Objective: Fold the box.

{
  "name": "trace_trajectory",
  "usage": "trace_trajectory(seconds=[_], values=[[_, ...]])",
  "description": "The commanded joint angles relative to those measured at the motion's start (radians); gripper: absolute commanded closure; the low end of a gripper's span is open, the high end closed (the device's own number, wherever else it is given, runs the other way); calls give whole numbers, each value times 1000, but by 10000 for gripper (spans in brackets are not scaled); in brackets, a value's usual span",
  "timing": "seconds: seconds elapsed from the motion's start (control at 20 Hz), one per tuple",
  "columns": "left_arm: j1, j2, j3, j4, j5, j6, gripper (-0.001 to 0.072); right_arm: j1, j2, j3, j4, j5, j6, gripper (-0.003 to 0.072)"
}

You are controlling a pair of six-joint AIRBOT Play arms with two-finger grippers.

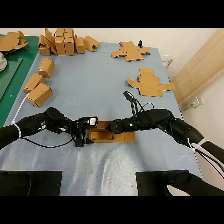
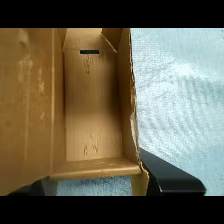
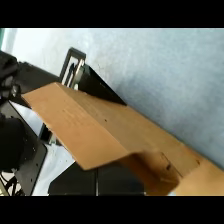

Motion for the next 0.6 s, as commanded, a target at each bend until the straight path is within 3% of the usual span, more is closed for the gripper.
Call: trace_trajectory(seconds=[0.0,0.15,0.55], values=[[-1,-1,0,17,-8,1,329,12,-52,41,46,84,-44,684],[-1,-1,0,20,-9,0,329,11,-85,49,29,143,-43,684],[-1,-1,0,20,-9,-1,329,12,-254,48,2,148,-50,684]])
